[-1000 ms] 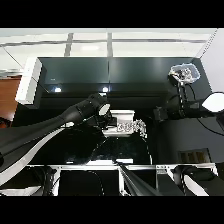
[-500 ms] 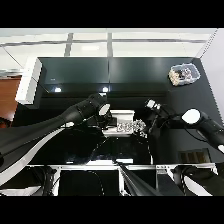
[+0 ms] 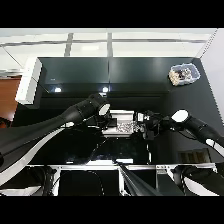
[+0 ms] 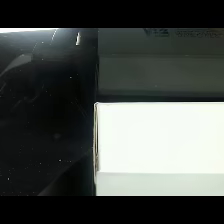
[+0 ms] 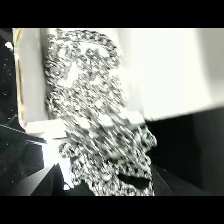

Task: Fold the box and place the chain.

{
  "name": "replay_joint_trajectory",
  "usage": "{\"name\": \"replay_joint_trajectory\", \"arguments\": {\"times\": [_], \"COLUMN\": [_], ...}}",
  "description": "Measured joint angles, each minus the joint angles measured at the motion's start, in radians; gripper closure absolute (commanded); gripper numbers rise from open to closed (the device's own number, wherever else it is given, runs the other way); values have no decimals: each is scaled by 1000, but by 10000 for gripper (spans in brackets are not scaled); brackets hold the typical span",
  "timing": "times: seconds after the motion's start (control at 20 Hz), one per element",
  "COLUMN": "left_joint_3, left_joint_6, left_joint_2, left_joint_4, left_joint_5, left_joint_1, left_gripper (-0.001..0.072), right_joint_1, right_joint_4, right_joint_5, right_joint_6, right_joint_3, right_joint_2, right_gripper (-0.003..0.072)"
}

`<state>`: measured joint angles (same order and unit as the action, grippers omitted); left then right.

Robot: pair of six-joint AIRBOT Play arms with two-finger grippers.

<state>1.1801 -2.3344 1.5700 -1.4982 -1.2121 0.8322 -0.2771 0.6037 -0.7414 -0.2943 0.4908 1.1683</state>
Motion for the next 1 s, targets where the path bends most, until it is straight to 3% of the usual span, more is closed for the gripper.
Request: {"name": "replay_joint_trajectory", "arguments": {"times": [0.05, 0.1, 0.15, 0.2, 0.25, 0.45, 0.75, 1.0], "left_joint_3": [0, 0, 0, 0, 0, 0, 0, 0], "left_joint_6": [0, 0, 0, 0, 0, 0, 0, 0], "left_joint_2": [0, 0, 0, 0, 0, 0, 0, 0], "left_joint_4": [0, 0, 0, 0, 0, 0, 0, 0], "left_joint_5": [0, 0, 0, 0, 0, 0, 1, 5], "left_joint_1": [0, 0, 0, 0, 0, 0, 0, 0], "left_gripper": [683, 683, 683, 683, 683, 683, 683, 683], "right_joint_1": [-7, -11, -14, -14, -13, -3, 2, 2], "right_joint_4": [-3, -3, -3, -3, -2, 76, 333, 232], "right_joint_5": [12, 19, 25, 30, 35, 45, -66, -224], "right_joint_6": [-9, -8, 6, 25, 47, 201, 757, 991], "right_joint_3": [0, 0, 0, 0, 0, 1, 85, 233], "right_joint_2": [6, 11, 14, 17, 18, -24, -229, -363], "right_gripper": [-5, 130, 365, 551, 630, 667, 668, 667]}}
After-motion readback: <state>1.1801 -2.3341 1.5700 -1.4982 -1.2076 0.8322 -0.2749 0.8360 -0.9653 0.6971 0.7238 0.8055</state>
